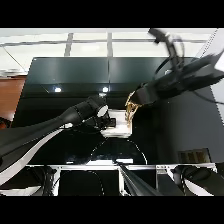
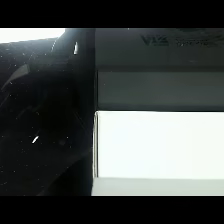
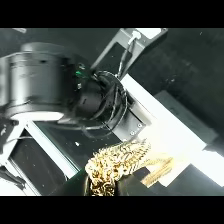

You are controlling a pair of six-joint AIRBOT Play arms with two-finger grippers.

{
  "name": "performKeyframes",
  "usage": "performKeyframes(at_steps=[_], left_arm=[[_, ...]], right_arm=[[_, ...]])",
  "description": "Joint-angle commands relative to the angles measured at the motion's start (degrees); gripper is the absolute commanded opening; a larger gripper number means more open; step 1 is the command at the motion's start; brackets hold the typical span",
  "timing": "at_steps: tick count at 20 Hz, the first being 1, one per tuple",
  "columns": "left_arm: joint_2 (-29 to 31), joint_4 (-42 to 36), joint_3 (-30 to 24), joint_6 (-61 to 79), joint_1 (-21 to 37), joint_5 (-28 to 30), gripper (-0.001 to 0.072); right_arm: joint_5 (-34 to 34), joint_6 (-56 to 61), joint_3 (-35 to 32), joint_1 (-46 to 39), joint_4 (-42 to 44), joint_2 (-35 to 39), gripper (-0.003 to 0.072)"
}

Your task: Fold the box and place the chain.

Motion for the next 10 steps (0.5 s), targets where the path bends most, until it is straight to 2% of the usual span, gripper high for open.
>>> performKeyframes(at_steps=[1,3,9,10], left_arm=[[0.0,0.0,0.0,0.0,0.1,-0.1,0.0024],[0.0,0.0,0.0,0.0,0.1,-0.1,0.0024],[0.0,0.0,0.0,0.0,0.1,0.0,0.0024],[0.0,0.0,0.0,0.0,0.1,0.0,0.0024]], right_arm=[[-8.3,1.3,-9.2,2.5,0.3,0.0,0.0018],[-10.3,1.9,-13.2,2.9,0.0,0.0,0.0018],[-24.7,5.4,-25.7,6.4,1.2,-0.5,0.0021],[-24.9,5.4,-26.2,6.4,1.2,-0.6,0.0052]])
